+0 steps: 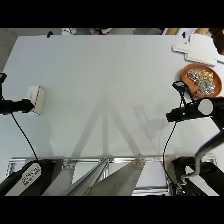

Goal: Fold the box and place the chain.

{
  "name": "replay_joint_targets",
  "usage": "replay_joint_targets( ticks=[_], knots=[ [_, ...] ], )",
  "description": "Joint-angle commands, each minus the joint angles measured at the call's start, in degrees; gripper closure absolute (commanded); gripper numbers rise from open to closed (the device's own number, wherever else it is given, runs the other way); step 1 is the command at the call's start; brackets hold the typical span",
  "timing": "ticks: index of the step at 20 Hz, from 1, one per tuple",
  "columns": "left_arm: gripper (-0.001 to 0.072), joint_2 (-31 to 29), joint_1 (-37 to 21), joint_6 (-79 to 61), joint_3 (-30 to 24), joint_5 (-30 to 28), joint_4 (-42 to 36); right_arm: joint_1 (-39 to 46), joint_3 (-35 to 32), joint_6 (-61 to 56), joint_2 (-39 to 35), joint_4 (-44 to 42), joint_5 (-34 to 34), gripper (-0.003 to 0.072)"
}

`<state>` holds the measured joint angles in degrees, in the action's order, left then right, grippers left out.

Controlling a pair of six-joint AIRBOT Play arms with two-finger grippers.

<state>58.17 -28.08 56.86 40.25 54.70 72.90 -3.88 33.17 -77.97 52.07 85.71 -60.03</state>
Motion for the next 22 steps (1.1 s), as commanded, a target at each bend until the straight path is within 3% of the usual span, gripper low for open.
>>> replay_joint_targets(
  ticks=[1,2,4,5,11,12,22],
  knots=[
    [0.0034,-9.11,3.19,0.24,-0.02,-1.05,0.00,0.02,-0.02,-0.02,0.02,-0.02,-0.02,0.0668],
    [0.0137,-12.00,4.26,0.24,-0.02,-0.66,0.02,0.02,-0.02,-0.02,0.02,-0.02,-0.02,0.0668],
    [0.0472,-17.90,5.75,0.17,-0.02,1.99,0.02,0.02,-0.02,-0.02,0.02,-0.02,-0.02,0.0668],
    [0.0564,-20.22,6.34,0.20,-0.02,3.65,-0.02,0.02,-0.02,-0.02,0.02,-0.02,-0.02,0.0668],
    [0.0604,-27.17,10.71,0.22,-0.04,14.05,-0.04,0.02,-0.02,-0.02,0.02,-0.04,-0.02,0.0668],
    [0.0706,-27.30,11.43,0.17,-0.07,14.58,-0.11,0.02,-0.02,-0.02,0.02,-0.02,-0.02,0.0668],
    [0.0701,-27.26,12.59,0.20,-0.83,13.70,-0.44,0.02,-0.02,-0.02,0.02,-0.02,0.00,0.0668]
  ],
)
